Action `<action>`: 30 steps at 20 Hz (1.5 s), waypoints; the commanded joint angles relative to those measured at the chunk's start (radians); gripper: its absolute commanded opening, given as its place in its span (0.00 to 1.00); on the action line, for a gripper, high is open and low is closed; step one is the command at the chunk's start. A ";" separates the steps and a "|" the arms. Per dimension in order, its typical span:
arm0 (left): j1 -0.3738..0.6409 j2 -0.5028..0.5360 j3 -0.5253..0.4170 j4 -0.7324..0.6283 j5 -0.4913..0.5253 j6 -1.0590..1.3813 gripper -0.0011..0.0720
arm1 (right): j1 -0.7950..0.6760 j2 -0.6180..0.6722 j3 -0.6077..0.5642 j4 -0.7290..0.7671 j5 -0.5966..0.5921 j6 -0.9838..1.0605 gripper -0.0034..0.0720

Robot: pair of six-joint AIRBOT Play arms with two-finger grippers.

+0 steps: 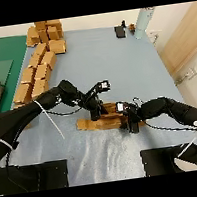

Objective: Fold the box.

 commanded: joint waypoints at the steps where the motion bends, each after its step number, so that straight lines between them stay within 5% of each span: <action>1: 0.001 0.000 0.000 0.000 0.002 0.000 0.03 | 0.000 -0.001 0.000 -0.011 0.005 0.000 0.72; 14: 0.001 0.000 0.000 -0.011 0.005 0.000 0.03 | 0.000 -0.003 0.000 -0.010 0.002 0.000 0.75; 16: 0.001 0.000 0.000 -0.010 0.005 0.000 0.03 | 0.000 -0.003 0.000 -0.010 0.002 0.000 0.93; 20: 0.001 0.000 0.000 -0.011 0.013 0.000 0.03 | 0.000 -0.003 0.000 -0.010 0.005 0.000 0.74; 30: 0.001 0.000 0.000 -0.011 0.012 0.000 0.03 | 0.000 -0.043 0.001 -0.009 0.005 0.000 0.72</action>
